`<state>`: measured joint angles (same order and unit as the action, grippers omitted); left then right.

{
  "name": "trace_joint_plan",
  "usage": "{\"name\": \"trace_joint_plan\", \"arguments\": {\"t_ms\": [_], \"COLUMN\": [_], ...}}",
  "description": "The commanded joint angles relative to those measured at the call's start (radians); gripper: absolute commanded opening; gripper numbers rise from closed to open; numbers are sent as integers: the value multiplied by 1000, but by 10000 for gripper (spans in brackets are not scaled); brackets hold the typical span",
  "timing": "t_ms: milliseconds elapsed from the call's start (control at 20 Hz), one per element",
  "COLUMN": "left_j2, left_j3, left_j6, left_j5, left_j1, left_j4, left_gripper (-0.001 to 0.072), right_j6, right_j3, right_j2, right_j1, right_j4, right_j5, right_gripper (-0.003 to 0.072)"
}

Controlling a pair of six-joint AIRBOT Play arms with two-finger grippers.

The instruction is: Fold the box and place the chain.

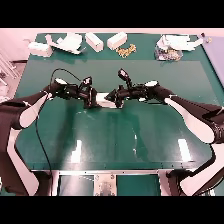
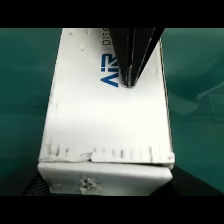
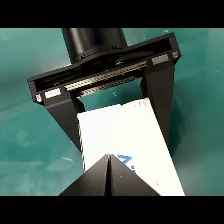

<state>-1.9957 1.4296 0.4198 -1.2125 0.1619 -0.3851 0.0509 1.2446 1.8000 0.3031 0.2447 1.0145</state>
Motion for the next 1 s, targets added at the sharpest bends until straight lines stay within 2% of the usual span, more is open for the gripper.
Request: {"name": "trace_joint_plan", "arguments": {"t_ms": [0, 100, 250, 450, 700, 950], "left_j2": [1, 1, 1, 1, 1, 1], "left_j3": [1, 1, 1, 1, 1, 1], "left_j6": [0, 0, 0, 0, 0, 0], "left_j5": [-1, -1, -1, -1, -2, -1], "left_j1": [-1, -1, -1, -1, -1, -1], "left_j4": [3, 3, 3, 3, 3, 3], "left_gripper": [579, 579, 579, 579, 579, 579], "right_j6": [-117, -170, -177, -95, -85, -303], "right_j3": [4, 5, 7, 30, 62, 37], "right_j2": [2, 2, 1, -22, -186, -399], "right_j1": [6, 7, 6, 5, 5, -14], "right_j4": [131, 188, 197, 101, 39, 129], "right_j5": [-23, -23, -35, -18, -24, -145], "right_gripper": [10, 10, 10, 10, 10, 9]}}
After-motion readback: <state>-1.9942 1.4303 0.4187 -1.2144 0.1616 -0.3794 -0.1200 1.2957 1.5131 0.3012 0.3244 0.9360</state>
